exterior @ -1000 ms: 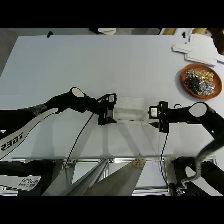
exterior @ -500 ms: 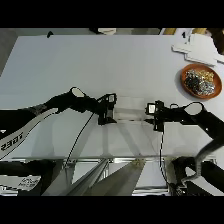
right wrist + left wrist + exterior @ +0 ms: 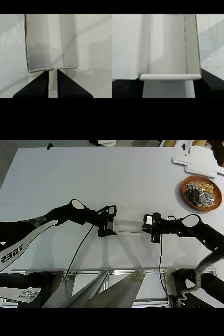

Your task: Fold the box and place the chain.

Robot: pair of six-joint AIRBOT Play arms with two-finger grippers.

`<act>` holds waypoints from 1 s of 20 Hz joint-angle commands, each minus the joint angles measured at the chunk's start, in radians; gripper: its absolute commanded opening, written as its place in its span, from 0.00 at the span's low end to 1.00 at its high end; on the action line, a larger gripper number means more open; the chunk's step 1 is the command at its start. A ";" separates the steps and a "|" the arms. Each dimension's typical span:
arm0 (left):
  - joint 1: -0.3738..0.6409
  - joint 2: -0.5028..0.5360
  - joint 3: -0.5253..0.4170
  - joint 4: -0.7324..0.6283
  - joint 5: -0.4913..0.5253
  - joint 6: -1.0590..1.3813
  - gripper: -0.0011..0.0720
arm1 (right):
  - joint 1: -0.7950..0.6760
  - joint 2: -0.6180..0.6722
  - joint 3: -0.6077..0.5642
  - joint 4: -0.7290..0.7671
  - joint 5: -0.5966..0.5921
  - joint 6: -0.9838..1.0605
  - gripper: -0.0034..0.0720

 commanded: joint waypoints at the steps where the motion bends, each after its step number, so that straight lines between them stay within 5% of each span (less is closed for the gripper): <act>1: 0.001 0.001 0.001 0.000 0.000 0.000 0.30 | 0.002 -0.016 0.000 0.086 0.005 -0.003 0.17; 6: 0.001 0.001 0.001 0.000 0.001 0.001 0.30 | 0.050 -0.036 -0.001 0.113 -0.005 -0.029 0.19; 14: 0.001 0.001 0.001 0.000 0.000 0.001 0.30 | 0.052 -0.084 -0.001 0.143 -0.040 0.003 0.83; 18: 0.001 0.001 0.001 0.000 0.000 0.001 0.30 | 0.052 -0.041 -0.006 -0.050 -0.037 0.268 0.77; 20: 0.001 0.001 0.001 0.000 0.000 0.000 0.30 | 0.052 0.035 -0.008 -0.201 -0.016 0.436 0.48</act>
